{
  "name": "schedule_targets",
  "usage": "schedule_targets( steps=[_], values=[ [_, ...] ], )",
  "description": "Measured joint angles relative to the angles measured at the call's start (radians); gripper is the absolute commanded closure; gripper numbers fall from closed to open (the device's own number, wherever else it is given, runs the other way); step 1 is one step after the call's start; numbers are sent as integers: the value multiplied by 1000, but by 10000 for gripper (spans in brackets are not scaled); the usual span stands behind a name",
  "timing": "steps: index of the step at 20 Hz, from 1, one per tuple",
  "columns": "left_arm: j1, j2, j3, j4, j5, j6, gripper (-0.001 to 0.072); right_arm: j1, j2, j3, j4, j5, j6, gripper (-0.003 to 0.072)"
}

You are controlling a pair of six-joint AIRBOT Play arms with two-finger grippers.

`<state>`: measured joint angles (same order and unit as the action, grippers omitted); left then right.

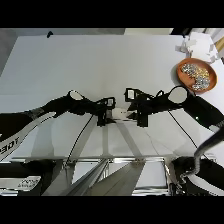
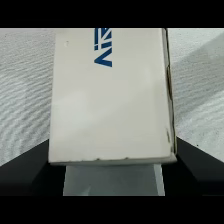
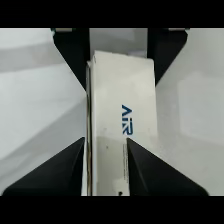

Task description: Fold the box and place the chain.

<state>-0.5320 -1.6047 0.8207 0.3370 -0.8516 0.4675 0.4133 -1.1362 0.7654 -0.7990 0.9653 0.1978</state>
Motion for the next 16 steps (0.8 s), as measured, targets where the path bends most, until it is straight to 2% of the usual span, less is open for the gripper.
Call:
schedule_targets(
  steps=[1,7,16],
  values=[
    [0,0,0,0,0,0,699,-14,0,0,37,13,-16,667],
    [0,0,0,0,2,-1,699,-109,-8,-42,301,62,-153,667],
    [0,0,0,-1,2,-1,699,-134,-63,-128,374,16,-201,667]
  ],
)
